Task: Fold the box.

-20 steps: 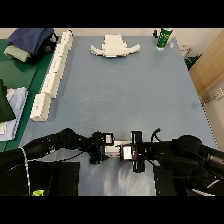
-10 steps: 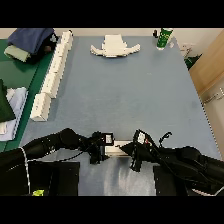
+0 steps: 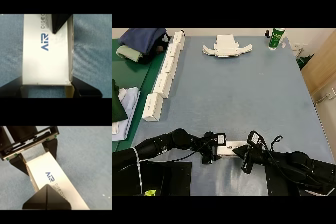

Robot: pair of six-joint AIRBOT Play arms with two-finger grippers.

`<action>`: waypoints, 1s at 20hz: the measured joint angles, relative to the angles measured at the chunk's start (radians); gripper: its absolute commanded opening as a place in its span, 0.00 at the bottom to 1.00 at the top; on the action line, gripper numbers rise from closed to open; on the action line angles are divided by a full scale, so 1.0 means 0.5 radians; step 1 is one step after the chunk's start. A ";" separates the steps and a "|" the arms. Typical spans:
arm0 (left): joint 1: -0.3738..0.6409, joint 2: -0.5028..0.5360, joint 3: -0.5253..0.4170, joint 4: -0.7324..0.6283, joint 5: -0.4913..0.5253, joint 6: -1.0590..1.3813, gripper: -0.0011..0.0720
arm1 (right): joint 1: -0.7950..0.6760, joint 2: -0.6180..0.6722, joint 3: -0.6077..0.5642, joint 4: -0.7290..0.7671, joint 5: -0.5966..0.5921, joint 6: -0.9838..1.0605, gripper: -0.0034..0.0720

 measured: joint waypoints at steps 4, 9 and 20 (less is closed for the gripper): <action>-0.002 0.000 0.000 0.002 0.001 0.001 0.66 | 0.016 -0.063 -0.013 0.007 0.046 0.021 0.05; -0.002 0.000 -0.001 0.001 0.001 0.000 0.66 | 0.021 -0.085 -0.021 0.004 0.088 0.031 0.05; -0.002 0.000 0.000 -0.007 -0.002 -0.008 0.66 | 0.026 0.175 -0.024 -0.024 0.086 0.034 0.05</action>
